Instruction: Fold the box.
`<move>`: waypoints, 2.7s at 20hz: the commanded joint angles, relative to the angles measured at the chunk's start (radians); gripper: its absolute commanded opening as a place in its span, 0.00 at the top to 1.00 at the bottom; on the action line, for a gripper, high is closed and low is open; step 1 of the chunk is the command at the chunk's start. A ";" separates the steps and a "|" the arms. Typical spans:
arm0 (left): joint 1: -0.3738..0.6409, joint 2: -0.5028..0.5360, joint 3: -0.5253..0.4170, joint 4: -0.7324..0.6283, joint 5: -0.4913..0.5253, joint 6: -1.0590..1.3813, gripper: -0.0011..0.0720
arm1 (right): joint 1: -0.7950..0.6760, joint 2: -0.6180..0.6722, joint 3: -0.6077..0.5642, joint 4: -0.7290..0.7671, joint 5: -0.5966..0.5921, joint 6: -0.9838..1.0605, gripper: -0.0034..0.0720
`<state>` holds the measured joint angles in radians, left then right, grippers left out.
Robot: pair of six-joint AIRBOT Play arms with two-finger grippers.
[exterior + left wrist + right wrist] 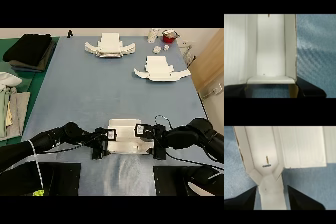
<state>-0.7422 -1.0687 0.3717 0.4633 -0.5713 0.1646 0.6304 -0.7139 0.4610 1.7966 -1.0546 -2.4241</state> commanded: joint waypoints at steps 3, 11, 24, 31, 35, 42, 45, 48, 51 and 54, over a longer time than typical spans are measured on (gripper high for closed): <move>0.000 0.001 0.000 0.000 0.000 0.000 0.29 | 0.026 -0.053 -0.004 0.060 0.054 -0.117 0.18; 0.000 0.001 0.000 0.000 0.000 0.000 0.29 | 0.060 -0.085 -0.004 0.064 0.105 -0.117 0.77; 0.000 0.001 0.000 0.000 0.000 0.000 0.29 | 0.064 -0.129 -0.005 0.184 0.162 -0.159 0.79; 0.000 0.001 0.000 0.000 0.000 0.000 0.29 | 0.064 -0.152 -0.005 0.193 0.200 -0.177 0.04; 0.000 0.001 0.000 0.000 0.000 0.000 0.29 | 0.063 -0.145 -0.005 0.171 0.175 -0.174 0.05; 0.000 0.001 0.000 0.000 0.000 0.000 0.29 | 0.060 -0.056 0.100 -0.472 -0.163 0.562 0.95; 0.000 0.001 0.000 0.000 0.000 0.000 0.29 | -0.036 -0.046 0.101 -0.791 -0.262 0.962 0.95; 0.000 0.001 0.000 0.000 0.000 0.000 0.29 | -0.295 -0.071 0.101 -0.558 -0.294 1.085 0.95; 0.000 0.001 0.000 0.000 0.000 0.000 0.29 | -0.604 -0.137 0.093 -0.095 -0.290 0.931 0.95; 0.000 0.001 0.000 0.000 0.000 0.000 0.29 | -0.819 -0.224 0.069 0.141 -0.294 0.786 0.95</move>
<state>-0.7422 -1.0687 0.3717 0.4637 -0.5713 0.1646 0.0158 -0.8742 0.5453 1.6485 -1.3308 -1.5425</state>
